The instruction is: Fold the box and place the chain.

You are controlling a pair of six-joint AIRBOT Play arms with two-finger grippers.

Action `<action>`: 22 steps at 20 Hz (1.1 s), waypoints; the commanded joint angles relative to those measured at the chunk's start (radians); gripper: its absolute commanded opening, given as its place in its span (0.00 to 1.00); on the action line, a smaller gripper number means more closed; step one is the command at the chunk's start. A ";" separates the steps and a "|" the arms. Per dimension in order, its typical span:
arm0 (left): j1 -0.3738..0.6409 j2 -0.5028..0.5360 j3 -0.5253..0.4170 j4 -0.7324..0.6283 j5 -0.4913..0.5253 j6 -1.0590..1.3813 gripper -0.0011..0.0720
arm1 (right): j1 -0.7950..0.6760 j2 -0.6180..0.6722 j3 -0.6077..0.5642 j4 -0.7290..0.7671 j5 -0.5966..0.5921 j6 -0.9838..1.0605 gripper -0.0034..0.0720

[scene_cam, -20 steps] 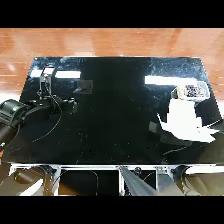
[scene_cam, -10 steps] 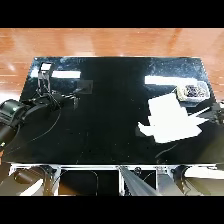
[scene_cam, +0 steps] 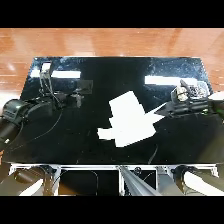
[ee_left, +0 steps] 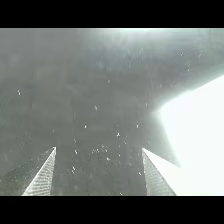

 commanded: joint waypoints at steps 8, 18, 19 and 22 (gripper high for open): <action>0.000 -0.242 0.001 -0.253 0.202 0.032 0.86 | 0.538 0.156 -0.203 -0.068 -0.555 0.094 0.10; 0.172 -0.384 -0.010 -0.713 0.438 0.589 0.86 | 0.540 0.156 -0.203 -0.064 -0.530 0.103 0.10; 0.185 -0.409 -0.010 -0.772 0.447 0.649 0.86 | 0.540 0.156 -0.203 -0.063 -0.529 0.103 0.10; 0.185 -0.487 -0.010 -0.875 0.460 0.774 0.86 | 0.540 0.156 -0.203 -0.057 -0.529 0.103 0.10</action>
